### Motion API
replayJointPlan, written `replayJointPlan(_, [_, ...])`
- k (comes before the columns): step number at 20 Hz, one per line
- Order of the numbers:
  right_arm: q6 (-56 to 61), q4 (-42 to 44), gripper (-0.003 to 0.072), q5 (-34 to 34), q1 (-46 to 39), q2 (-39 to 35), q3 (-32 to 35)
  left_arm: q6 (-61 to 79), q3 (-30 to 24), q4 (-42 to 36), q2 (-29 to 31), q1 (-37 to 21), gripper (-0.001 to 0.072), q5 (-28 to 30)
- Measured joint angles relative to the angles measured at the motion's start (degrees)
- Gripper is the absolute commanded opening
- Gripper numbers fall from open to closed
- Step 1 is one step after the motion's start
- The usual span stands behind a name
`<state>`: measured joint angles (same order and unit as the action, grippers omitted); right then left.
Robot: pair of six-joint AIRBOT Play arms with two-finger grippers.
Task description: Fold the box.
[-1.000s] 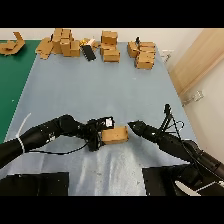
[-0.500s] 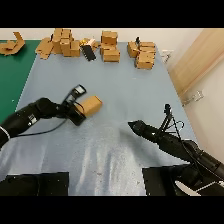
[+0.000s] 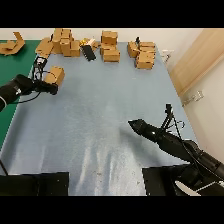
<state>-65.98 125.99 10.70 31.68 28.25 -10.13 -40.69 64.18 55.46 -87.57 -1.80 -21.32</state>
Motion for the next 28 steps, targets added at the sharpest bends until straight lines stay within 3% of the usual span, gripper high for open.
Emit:
replayJointPlan(6, [0.2,0.0,0.0001,-0.2,0.0,0.0,0.0,-3.0,14.4,0.2,-13.7,-1.9,0.0495,0.5])
replayJointPlan(11, [0.2,0.0,0.0002,-0.2,0.0,0.0,0.0,-6.1,19.5,0.3,-19.1,-3.1,0.0498,0.9])
replayJointPlan(12, [0.2,0.0,0.0001,-0.2,0.0,0.0,0.0,-6.4,19.9,0.3,-19.6,-3.4,0.0640,1.0])
replayJointPlan(13, [0.2,0.0,0.0002,-0.2,0.0,0.0,0.0,-6.5,20.2,0.3,-19.9,-3.5,0.0705,1.0])
replayJointPlan(19, [0.2,0.0,0.0001,-0.3,0.0,0.0,0.0,-8.0,21.3,0.3,-20.4,-4.1,0.0705,-0.5])
replayJointPlan(28, [0.2,-0.3,0.0003,-0.3,0.0,0.0,0.0,-12.3,24.9,0.7,-14.0,-8.3,0.0705,-13.4])
